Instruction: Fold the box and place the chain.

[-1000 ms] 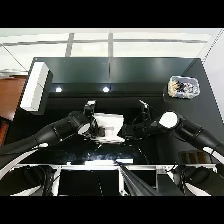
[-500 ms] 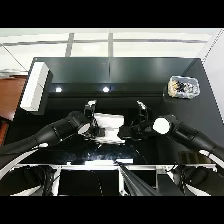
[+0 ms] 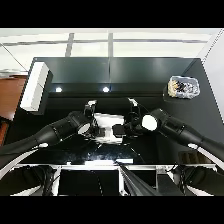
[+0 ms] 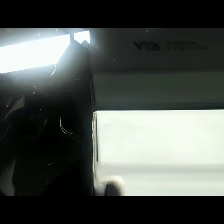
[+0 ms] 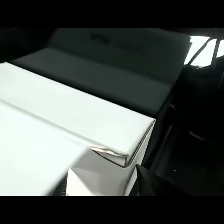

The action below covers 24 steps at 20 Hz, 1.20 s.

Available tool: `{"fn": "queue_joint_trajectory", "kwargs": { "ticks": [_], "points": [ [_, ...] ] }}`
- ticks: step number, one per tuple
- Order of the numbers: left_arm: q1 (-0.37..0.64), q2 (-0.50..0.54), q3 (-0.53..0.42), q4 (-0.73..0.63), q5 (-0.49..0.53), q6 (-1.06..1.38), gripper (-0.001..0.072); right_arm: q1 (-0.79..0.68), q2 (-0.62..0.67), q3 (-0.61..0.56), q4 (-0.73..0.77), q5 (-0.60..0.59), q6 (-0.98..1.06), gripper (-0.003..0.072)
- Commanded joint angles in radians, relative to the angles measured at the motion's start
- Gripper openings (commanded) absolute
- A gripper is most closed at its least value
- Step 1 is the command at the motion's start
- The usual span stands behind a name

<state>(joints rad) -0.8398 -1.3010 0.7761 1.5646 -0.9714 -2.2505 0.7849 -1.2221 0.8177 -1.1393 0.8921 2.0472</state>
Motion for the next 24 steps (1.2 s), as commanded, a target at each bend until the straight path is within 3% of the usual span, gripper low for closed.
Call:
{"fn": "queue_joint_trajectory", "kwargs": {
  "ticks": [1,13,22,23,24],
  "points": [
    [0.001,0.0,0.0,-0.002,0.002,0.0,0.0031,0.023,-0.023,0.053,-0.076,0.055,0.07,0.0483],
    [0.0,0.0,0.0,-0.002,0.0,0.0,0.0031,0.095,-0.054,0.059,-0.182,0.094,0.15,0.0483],
    [0.001,0.0,0.0,-0.002,0.001,0.0,0.0031,0.109,-0.14,0.143,-0.277,0.171,0.209,0.0481],
    [0.0,0.0,0.0,-0.002,0.0,0.0,0.0031,0.109,-0.14,0.143,-0.278,0.174,0.209,0.0451],
    [0.001,0.0,0.0,-0.003,0.001,0.0,0.0031,0.109,-0.14,0.143,-0.277,0.175,0.209,0.0355]
  ]
}}
